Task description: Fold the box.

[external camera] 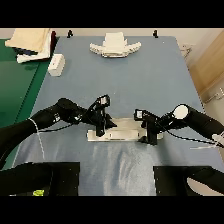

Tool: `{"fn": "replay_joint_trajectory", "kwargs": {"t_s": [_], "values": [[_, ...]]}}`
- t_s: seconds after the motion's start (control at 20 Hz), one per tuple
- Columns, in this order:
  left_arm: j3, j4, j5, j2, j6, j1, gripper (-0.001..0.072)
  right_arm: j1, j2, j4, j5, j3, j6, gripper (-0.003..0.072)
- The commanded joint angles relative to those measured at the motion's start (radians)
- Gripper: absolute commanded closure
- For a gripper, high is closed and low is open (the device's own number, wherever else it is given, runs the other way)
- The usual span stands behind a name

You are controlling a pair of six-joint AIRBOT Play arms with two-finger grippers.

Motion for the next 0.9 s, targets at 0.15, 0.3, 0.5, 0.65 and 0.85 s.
{"fn": "replay_joint_trajectory", "kwargs": {"t_s": [0.15,0.3,0.5,0.65,0.85], "values": [[0.0,0.0,0.002,0.0,0.0,0.0,0.0694,0.001,-0.014,0.007,-0.016,-0.001,-0.001,-0.0017],[0.0,0.0,0.001,0.0,0.0,0.0,0.0694,0.001,-0.035,0.038,-0.016,-0.001,-0.013,-0.0017],[0.0,0.0,0.001,0.0,0.0,0.0,0.0694,0.0,-0.037,0.074,-0.013,-0.001,-0.06,-0.0016],[0.0,0.0,0.001,0.0,0.0,0.0,0.0694,-0.008,-0.037,0.076,-0.008,-0.007,-0.065,-0.0016],[0.0,0.0,0.0,0.0,0.0,0.0,0.0694,-0.081,-0.036,0.199,0.067,-0.039,-0.23,0.0133]]}}
